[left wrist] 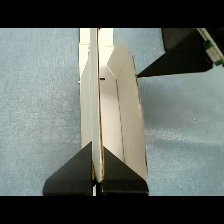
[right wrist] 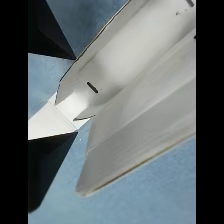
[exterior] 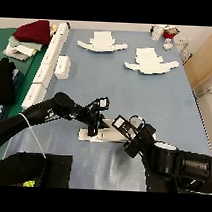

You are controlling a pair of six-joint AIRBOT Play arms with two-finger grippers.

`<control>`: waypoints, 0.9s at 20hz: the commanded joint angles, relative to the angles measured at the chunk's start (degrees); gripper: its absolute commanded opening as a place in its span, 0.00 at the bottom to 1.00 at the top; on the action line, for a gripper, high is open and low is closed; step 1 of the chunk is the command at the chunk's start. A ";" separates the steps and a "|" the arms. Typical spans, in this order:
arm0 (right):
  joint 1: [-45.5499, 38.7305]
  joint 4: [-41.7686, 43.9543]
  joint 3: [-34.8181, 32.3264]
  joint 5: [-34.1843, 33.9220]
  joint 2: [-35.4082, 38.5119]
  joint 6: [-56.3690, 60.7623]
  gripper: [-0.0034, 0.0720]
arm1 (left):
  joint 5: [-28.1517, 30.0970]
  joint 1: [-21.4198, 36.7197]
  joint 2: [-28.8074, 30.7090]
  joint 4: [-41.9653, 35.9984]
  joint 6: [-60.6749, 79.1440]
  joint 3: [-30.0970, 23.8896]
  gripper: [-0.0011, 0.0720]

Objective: Fold the box.

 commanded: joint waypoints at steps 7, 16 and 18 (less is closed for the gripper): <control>-20.83 22.32 -7.96 16.20 9.97 -44.00 0.98 | 0.00 0.00 -0.02 0.02 0.02 0.00 0.03; -51.36 65.61 -8.83 8.13 7.06 -106.05 0.98 | 0.02 0.00 -0.02 0.00 0.02 0.00 0.03; -51.36 65.59 -8.83 8.44 6.32 -106.97 0.98 | -0.02 0.00 -0.02 0.00 0.02 0.00 0.03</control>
